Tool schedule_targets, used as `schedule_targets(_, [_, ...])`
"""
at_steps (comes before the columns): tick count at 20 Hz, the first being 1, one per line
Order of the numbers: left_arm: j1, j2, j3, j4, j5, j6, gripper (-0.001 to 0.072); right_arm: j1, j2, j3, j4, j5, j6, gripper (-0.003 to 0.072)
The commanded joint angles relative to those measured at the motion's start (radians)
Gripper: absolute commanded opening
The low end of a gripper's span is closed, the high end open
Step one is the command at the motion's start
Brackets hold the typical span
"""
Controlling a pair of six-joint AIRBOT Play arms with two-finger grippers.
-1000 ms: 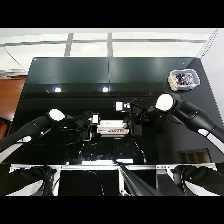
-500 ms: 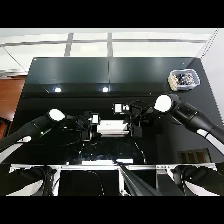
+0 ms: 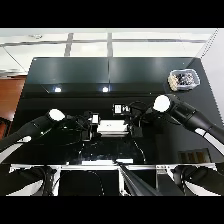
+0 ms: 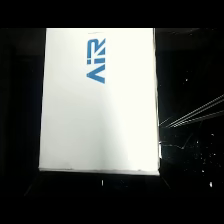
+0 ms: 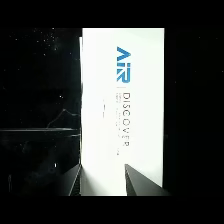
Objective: Fold the box and place the chain.
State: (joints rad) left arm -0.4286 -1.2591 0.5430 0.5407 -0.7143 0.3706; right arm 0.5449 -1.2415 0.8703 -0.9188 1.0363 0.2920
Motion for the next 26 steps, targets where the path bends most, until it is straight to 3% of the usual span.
schedule_targets(1, [0.000, 0.000, 0.000, 0.000, 0.000, 0.000, 0.0398, -0.001, 0.001, 0.001, 0.009, 0.007, 0.016, 0.0315])
schedule_targets(3, [0.000, 0.000, 0.000, 0.000, 0.000, 0.000, 0.0398, -0.001, 0.026, 0.003, 0.025, 0.009, 0.097, 0.0315])
schedule_targets(6, [0.000, 0.000, 0.000, 0.000, 0.000, 0.000, 0.0398, -0.027, 0.066, 0.003, 0.150, 0.044, 0.378, 0.0302])
schedule_targets(8, [0.000, 0.000, 0.000, 0.000, 0.000, 0.000, 0.0398, -0.058, 0.065, -0.007, 0.266, 0.066, 0.536, 0.0040])
schedule_targets(9, [0.000, 0.000, 0.000, 0.000, 0.000, 0.000, 0.0398, -0.070, 0.065, -0.023, 0.324, 0.049, 0.600, 0.0010])
schedule_targets(14, [0.000, 0.000, 0.000, 0.000, 0.000, 0.000, 0.0398, -0.080, 0.009, -0.094, 0.579, -0.006, 0.636, 0.0007])
schedule_targets(19, [0.000, 0.000, 0.000, 0.000, 0.000, 0.000, 0.0398, -0.078, -0.100, -0.095, 0.561, -0.013, 0.670, 0.0008])
schedule_targets(26, [0.000, 0.000, 0.000, 0.000, 0.000, 0.000, 0.0398, -0.079, -0.146, -0.095, 0.519, -0.055, 0.692, 0.0009])
